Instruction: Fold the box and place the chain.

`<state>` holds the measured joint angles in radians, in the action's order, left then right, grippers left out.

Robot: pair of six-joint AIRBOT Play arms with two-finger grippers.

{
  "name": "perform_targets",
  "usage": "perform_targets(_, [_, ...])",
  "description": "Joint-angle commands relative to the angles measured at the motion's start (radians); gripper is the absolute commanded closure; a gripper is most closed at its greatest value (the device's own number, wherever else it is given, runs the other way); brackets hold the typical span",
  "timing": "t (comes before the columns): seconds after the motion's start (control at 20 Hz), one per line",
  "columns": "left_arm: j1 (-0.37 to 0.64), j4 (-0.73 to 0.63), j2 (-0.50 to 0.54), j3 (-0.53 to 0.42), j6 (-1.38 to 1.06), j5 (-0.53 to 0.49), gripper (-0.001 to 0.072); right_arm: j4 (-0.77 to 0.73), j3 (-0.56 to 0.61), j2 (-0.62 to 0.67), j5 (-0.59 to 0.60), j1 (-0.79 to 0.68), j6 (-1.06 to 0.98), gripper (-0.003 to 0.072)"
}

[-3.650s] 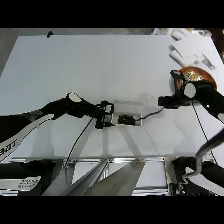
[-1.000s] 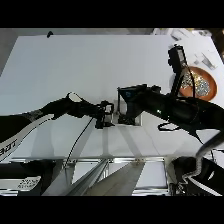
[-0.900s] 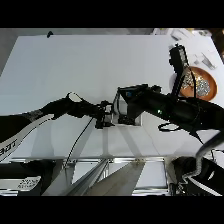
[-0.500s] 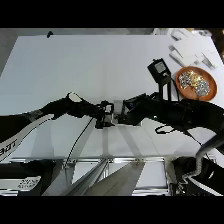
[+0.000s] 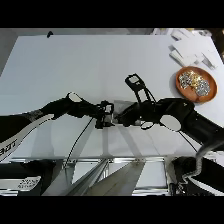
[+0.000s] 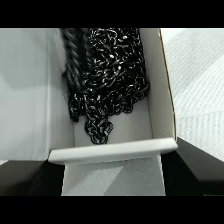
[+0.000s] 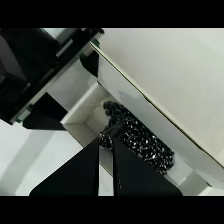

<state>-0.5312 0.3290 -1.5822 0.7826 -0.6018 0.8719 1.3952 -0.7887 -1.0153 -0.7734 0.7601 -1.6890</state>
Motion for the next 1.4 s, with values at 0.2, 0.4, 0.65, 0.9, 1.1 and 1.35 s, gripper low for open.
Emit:
perform_targets(0.2, [0.0, 0.0, 0.0, 0.001, 0.0, 0.0, 0.0514, -0.003, -0.034, -0.066, -0.185, 0.0, 0.041, 0.0311])
perform_targets(0.4, [0.0, 0.0, 0.0, 0.001, 0.0, 0.0, 0.0514, 0.065, -0.249, -0.054, -0.379, 0.0, 0.15, 0.0356])
perform_targets(0.65, [0.0, 0.0, 0.0, 0.0, 0.0, 0.0, 0.0514, 0.154, -0.447, -0.054, -0.293, -0.036, 0.313, 0.0669])
perform_targets(0.9, [0.0, 0.0, 0.0, 0.001, 0.0, 0.0, 0.0514, 0.021, -0.445, -0.153, -0.286, -0.228, 0.414, 0.067])
perform_targets(1.1, [0.0, 0.0, 0.0, 0.001, 0.0, 0.0, 0.0514, -0.196, -0.436, -0.243, -0.321, -0.305, 0.626, 0.067])
perform_targets(1.35, [0.0, 0.0, 0.0, 0.001, 0.0, 0.0, 0.0514, -0.279, -0.366, -0.291, -0.341, -0.343, 0.881, 0.067])
